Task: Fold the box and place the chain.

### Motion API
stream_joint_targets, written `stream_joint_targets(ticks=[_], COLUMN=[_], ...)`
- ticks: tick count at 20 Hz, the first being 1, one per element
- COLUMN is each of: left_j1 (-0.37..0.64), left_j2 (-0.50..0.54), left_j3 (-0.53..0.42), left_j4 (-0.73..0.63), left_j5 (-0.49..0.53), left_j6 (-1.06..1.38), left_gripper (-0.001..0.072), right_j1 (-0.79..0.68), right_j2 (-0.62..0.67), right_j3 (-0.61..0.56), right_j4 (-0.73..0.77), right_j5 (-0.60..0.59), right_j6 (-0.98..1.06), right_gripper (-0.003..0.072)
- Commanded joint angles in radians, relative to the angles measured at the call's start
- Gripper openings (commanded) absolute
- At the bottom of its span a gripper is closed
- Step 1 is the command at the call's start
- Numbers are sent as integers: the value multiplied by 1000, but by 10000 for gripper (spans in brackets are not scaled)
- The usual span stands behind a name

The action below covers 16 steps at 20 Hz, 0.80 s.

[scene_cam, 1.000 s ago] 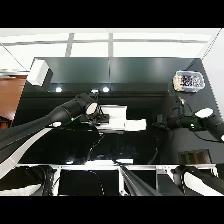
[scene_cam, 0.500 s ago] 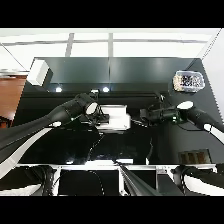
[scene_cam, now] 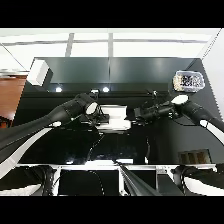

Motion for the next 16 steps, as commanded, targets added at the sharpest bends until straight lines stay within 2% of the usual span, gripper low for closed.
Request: stream_joint_targets(ticks=[1,2,3,4,11,13,16], left_j1=[1,1,1,1,1,1,1], left_j2=[0,0,0,0,0,0,0], left_j3=[0,0,0,0,0,0,0], left_j4=[0,0,0,0,0,1,1], left_j5=[-2,-3,-3,-3,-2,-2,-1], left_j6=[0,0,0,0,0,0,0], left_gripper=[31,31,31,31,31,31,31], right_j1=[84,111,140,171,334,377,440], right_j2=[-1,-1,-1,-1,-6,-20,-73], right_j3=[54,81,109,135,250,282,352], right_j4=[-150,-213,-274,-323,-670,-797,-906], right_j5=[-80,-89,-93,-100,-148,-137,-69], right_j6=[187,257,318,371,713,845,954], right_gripper=[535,534,437,407,407,407,407])
